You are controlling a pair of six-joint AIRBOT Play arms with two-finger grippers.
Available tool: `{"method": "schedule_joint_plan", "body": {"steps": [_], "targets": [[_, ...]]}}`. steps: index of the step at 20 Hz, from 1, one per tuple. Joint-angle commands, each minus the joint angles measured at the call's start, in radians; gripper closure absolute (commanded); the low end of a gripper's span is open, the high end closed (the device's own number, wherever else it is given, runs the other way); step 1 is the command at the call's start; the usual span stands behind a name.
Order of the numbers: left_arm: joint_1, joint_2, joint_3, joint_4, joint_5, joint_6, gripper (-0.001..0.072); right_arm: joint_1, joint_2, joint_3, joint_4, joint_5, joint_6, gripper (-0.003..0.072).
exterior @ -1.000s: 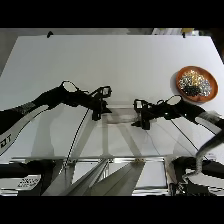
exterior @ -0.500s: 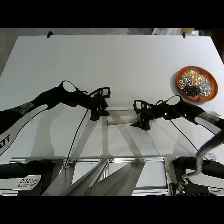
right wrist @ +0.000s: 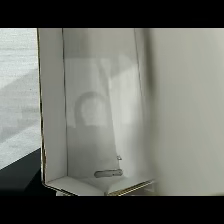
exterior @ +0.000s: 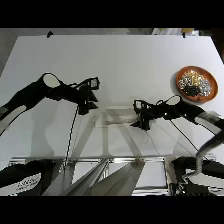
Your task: Fold the box and place the chain.
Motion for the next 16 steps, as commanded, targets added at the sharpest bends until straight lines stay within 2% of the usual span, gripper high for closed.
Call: {"method": "schedule_joint_plan", "body": {"steps": [1,4,7,9,12,14,16], "targets": [[-0.015,0.101,0.000,0.043,-0.113,-0.082,0.0708,0.000,0.001,0.000,0.000,0.000,-0.001,0.0348],[-0.101,0.112,0.000,0.043,-0.143,-0.153,0.0709,0.000,0.001,0.000,0.000,0.000,-0.001,0.0348],[-0.217,0.108,-0.001,0.035,-0.068,-0.171,0.0709,0.000,0.001,0.000,0.000,0.000,-0.001,0.0348],[-0.275,0.098,0.000,0.032,0.086,-0.254,0.0709,0.000,0.001,0.000,0.000,0.000,-0.001,0.0348],[-0.291,0.068,0.000,0.032,0.360,-0.436,0.0709,0.000,0.001,0.000,0.000,0.000,-0.001,0.0348],[-0.280,0.031,0.000,0.032,0.472,-0.533,0.0709,0.000,0.001,0.000,0.000,0.000,-0.001,0.0348],[-0.280,-0.019,0.000,0.033,0.526,-0.590,0.0709,0.000,0.001,0.000,0.000,0.000,-0.001,0.0348]]}}
